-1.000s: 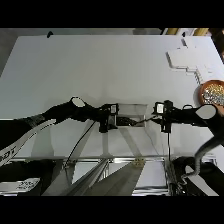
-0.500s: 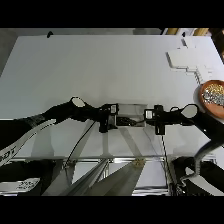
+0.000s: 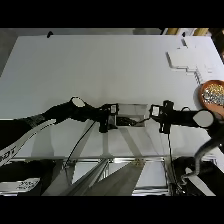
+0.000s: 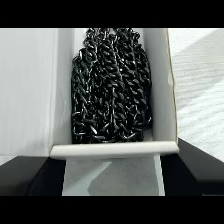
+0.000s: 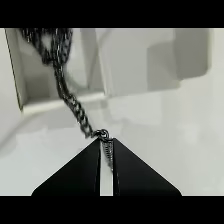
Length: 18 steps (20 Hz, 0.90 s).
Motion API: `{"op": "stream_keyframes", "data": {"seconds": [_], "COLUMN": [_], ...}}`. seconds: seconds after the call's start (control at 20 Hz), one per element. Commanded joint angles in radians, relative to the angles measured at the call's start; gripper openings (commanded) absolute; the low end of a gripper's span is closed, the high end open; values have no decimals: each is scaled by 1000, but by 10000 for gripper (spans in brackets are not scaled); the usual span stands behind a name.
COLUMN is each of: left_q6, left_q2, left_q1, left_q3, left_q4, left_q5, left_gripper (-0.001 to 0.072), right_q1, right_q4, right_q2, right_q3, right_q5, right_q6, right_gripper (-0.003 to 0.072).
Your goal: Fold the box and place the chain.
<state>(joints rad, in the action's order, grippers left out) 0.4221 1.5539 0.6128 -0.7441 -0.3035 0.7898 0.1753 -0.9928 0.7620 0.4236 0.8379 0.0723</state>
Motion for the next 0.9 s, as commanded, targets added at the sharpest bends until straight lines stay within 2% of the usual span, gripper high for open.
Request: {"op": "stream_keyframes", "data": {"seconds": [0.0, 0.1, 0.25, 0.55, 0.6, 0.65, 0.75, 0.85], "left_q6": [0, 0, 0, 0, 0, 0, 0, 0], "left_q2": [0, 0, 0, 0, 0, 0, 0, 0], "left_q1": [0, 0, 0, 0, 0, 0, 0, 0], "left_q3": [0, 0, 0, 0, 0, 0, 0, 0], "left_q4": [0, 0, 0, 0, 0, 0, 0, 0], "left_q5": [0, 0, 0, 0, 0, 0, 0, 0], "left_gripper": [82, 82, 82, 82, 82, 82, 82, 82], "right_q1": [1, 2, 48, 126, 125, 125, 125, 122], "right_q4": [282, 447, 490, 407, 377, 337, 233, 183], "right_q2": [-82, -71, -40, 50, 49, 48, 49, 50], "right_q3": [0, 0, 0, 0, 5, 15, 72, 164], "right_q5": [66, 87, 74, -28, -34, -27, 19, 58], "right_q6": [34, 33, 33, 89, 131, 172, 231, 246], "right_gripper": [21, 21, 21, 23, 42, 118, 183, 184]}}
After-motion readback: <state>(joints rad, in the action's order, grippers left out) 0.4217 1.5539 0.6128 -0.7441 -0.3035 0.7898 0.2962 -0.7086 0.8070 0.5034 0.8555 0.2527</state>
